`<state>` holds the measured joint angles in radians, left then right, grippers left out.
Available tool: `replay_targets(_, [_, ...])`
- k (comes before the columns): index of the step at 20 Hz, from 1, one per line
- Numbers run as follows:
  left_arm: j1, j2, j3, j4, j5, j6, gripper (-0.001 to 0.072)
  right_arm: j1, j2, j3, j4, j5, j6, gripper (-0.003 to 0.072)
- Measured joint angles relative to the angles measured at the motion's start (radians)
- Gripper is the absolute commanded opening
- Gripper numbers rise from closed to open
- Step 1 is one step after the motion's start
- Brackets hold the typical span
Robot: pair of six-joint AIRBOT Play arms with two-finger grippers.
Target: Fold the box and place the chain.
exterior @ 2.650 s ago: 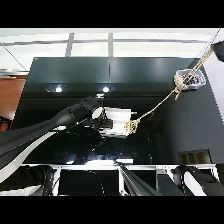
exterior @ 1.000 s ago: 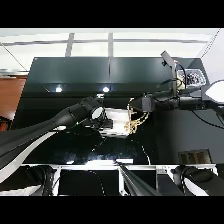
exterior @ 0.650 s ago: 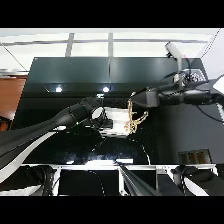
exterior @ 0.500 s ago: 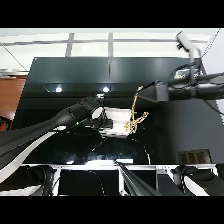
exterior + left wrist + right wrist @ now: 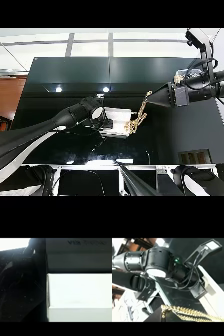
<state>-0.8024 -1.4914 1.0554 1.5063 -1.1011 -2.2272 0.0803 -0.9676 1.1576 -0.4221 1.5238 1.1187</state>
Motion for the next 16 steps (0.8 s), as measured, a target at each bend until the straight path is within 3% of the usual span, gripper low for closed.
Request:
replay_targets(11, [0.000, 0.000, 0.000, 0.000, 0.000, 0.000, 0.0034, 0.119, -0.084, -0.019, -0.018, -0.105, -0.008, 0.0019])
replay_targets(16, [0.000, 0.000, 0.000, 0.000, 0.000, 0.000, 0.0034, 0.145, -0.099, -0.126, -0.083, -0.177, -0.003, 0.0023])
